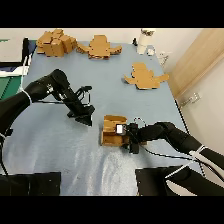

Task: Fold the box.

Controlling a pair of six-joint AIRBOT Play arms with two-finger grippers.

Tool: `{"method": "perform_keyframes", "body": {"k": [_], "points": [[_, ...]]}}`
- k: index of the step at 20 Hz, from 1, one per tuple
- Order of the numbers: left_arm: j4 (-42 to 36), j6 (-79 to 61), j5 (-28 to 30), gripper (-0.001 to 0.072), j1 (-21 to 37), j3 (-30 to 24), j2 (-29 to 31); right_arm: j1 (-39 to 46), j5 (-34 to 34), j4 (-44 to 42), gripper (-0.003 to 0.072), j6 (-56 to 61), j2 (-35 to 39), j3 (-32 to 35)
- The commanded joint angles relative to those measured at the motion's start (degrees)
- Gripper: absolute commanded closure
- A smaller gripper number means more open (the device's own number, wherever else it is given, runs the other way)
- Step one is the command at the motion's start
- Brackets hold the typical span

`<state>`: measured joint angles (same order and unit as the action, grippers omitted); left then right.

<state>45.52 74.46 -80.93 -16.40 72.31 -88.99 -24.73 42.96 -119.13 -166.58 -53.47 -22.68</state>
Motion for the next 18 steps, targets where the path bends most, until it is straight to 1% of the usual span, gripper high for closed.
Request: {"method": "perform_keyframes", "body": {"k": [1, 4, 6, 8, 10, 11, 13, 14, 15, 17, 18], "points": [[-0.09, -27.89, 3.43, 0.07, 1.49, -0.94, 0.26, -0.02, 0.0, -0.02, 0.0151, 0.02, -0.02, 0.02], [-0.24, -37.0, 7.5, 0.07, 0.63, -4.61, 1.4, -0.02, 0.0, -0.02, 0.0151, 0.02, -0.02, 0.02], [-0.2, -43.34, 11.26, 0.0701, -0.22, -8.5, 4.04, -0.02, 0.0, -0.02, 0.0151, 0.02, -0.02, 0.02], [-0.39, -49.46, 16.44, 0.0701, -0.85, -13.38, 8.37, -0.02, 0.0, -0.02, 0.0151, 0.02, -0.02, 0.02], [-4.13, -60.76, 20.09, 0.0701, -0.02, -19.23, 13.11, -0.02, 0.0, -0.02, 0.0151, 0.02, -0.02, 0.02], [-6.25, -69.2, 22.25, 0.07, 0.61, -23.21, 15.28, -0.02, 0.0, -0.02, 0.0151, 0.02, -0.02, 0.02], [-12.87, -85.85, 24.76, 0.0694, 1.53, -30.82, 17.7, -0.02, -0.02, -0.02, 0.0151, 0.02, -0.02, 0.02], [-16.61, -92.02, 26.18, 0.0405, 1.4, -33.94, 18.03, -0.02, 0.0, -0.02, 0.0151, 0.02, -0.02, 0.02], [-20.15, -96.52, 27.41, 0.0008, 0.9, -36.06, 18.03, -0.02, 0.0, -0.02, 0.0151, 0.02, -0.02, 0.02], [-24.28, -100.56, 29.31, 0.0019, -0.92, -38.16, 18.03, -0.02, -0.02, -0.02, 0.0151, 0.02, -0.02, 0.02], [-24.79, -100.61, 31.08, 0.0002, -2.12, -38.36, 18.01, -0.02, 0.0, -0.02, 0.0152, 0.02, -0.02, 0.02]]}}
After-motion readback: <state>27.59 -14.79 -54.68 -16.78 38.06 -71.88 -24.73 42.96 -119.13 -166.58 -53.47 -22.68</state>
